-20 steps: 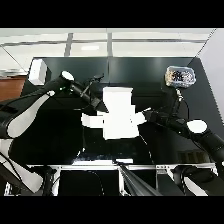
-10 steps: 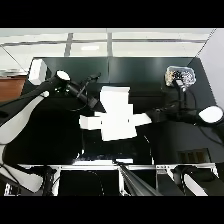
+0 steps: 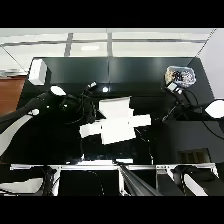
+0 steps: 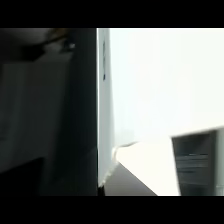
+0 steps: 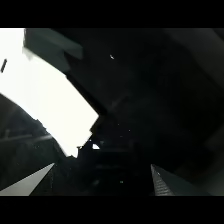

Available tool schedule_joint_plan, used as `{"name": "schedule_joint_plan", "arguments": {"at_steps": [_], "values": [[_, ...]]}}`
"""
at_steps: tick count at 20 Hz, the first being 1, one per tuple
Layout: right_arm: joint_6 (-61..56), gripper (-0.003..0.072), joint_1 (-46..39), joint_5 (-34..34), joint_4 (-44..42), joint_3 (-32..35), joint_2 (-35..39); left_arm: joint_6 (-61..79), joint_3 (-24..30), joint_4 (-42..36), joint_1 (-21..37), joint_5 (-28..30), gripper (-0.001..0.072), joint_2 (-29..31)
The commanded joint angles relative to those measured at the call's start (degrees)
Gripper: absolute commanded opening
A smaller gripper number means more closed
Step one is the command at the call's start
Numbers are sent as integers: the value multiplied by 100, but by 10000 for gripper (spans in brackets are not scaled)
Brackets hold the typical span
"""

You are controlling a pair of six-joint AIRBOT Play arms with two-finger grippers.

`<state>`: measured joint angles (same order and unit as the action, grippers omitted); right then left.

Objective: Fold the box and place the chain.

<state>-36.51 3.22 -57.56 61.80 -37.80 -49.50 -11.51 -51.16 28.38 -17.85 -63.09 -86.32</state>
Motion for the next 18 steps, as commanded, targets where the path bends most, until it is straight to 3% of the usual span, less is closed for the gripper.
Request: {"name": "schedule_joint_plan", "arguments": {"at_steps": [1,4,7,14,18], "values": [[723,706,328,295,-85,236,-17,761,101,190,-243,710,21,72],[1239,706,754,522,-85,535,-24,1093,103,317,-522,1220,22,70],[1342,706,1137,927,-92,673,-37,1375,103,623,-682,1349,25,63],[2002,706,1923,992,-490,896,-238,1370,101,1327,-688,1364,25,63],[2396,706,2135,1045,-588,975,-494,1370,101,1316,-691,1362,25,63]]}}
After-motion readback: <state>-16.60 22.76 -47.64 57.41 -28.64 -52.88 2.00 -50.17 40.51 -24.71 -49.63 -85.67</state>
